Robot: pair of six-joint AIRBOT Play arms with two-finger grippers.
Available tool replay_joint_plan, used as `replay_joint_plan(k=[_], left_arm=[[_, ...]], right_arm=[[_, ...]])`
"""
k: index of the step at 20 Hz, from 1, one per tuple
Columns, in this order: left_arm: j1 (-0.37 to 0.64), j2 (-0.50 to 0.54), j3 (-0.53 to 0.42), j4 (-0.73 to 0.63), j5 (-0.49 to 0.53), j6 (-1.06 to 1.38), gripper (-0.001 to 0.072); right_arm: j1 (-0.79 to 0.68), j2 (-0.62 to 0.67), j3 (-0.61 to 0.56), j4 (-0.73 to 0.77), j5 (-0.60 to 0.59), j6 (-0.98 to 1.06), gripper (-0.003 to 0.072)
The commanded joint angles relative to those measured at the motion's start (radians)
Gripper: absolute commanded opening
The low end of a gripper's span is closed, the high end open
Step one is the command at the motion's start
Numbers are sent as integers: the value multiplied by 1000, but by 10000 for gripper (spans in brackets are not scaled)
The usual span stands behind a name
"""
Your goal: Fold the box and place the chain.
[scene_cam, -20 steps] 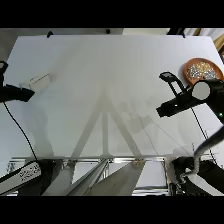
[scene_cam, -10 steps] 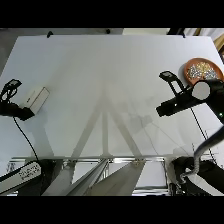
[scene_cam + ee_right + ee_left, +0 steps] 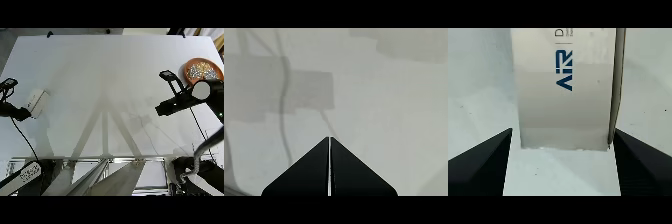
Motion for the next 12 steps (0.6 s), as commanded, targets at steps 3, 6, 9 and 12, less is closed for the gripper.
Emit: replay_joint_plan(k=[3,6,9,12], left_arm=[[-1,153,0,-47,40,-4,695],[-1,251,0,-190,35,-5,695],[-1,328,0,-335,-13,-5,694],[-3,363,0,-383,-114,-36,693]], right_arm=[[0,1,0,18,-5,0,14],[0,1,0,18,-5,0,14],[0,1,0,18,-5,0,14],[0,1,0,18,-5,0,14]])
